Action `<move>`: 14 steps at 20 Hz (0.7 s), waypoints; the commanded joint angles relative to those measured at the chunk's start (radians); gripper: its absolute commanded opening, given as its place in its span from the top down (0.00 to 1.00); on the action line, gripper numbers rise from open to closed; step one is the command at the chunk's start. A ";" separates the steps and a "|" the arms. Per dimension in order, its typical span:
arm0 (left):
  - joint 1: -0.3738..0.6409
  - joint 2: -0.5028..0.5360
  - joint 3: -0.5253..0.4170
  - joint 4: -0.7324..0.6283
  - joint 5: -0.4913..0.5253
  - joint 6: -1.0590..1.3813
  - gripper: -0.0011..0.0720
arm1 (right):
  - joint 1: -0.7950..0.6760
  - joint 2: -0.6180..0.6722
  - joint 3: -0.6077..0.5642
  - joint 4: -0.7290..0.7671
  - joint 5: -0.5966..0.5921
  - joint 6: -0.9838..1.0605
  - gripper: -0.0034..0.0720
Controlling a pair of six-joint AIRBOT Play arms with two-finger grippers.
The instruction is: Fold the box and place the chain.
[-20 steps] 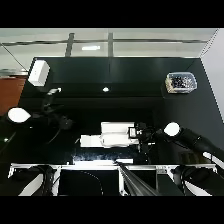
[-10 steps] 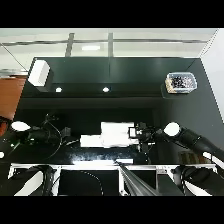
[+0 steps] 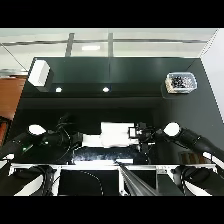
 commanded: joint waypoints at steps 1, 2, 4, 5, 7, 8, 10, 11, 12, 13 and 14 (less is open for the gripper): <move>-0.035 -0.004 -0.001 -0.055 0.032 0.072 0.91 | 0.001 -0.001 0.000 0.000 -0.001 0.000 0.40; -0.035 -0.004 0.000 -0.071 0.026 0.095 0.78 | 0.001 -0.001 0.000 0.000 -0.001 0.000 0.40; -0.035 -0.002 0.001 -0.094 0.019 0.134 0.58 | 0.001 -0.001 0.000 0.000 -0.001 0.000 0.40; -0.035 -0.002 0.007 -0.096 0.010 0.159 0.42 | 0.001 -0.001 0.000 0.000 -0.001 0.000 0.40; -0.035 -0.002 0.034 -0.096 -0.025 0.178 0.01 | 0.001 -0.001 0.000 0.000 -0.001 0.000 0.40; -0.035 -0.002 0.051 -0.096 -0.047 0.179 0.02 | 0.001 -0.001 0.000 0.000 -0.001 0.000 0.40; -0.035 -0.002 0.081 -0.096 -0.082 0.185 0.02 | 0.001 -0.001 0.000 0.000 -0.001 0.000 0.40; -0.040 -0.002 0.097 -0.098 -0.095 0.195 0.02 | 0.001 -0.001 0.000 0.000 -0.001 0.000 0.40; -0.047 -0.002 0.112 -0.100 -0.101 0.194 0.02 | 0.001 -0.001 0.000 0.000 -0.001 0.000 0.40; -0.062 -0.002 0.129 -0.099 -0.100 0.195 0.02 | 0.001 -0.001 0.000 0.000 -0.001 0.000 0.40; -0.084 -0.002 0.148 -0.098 -0.091 0.194 0.02 | 0.001 -0.001 0.000 0.000 -0.001 0.000 0.40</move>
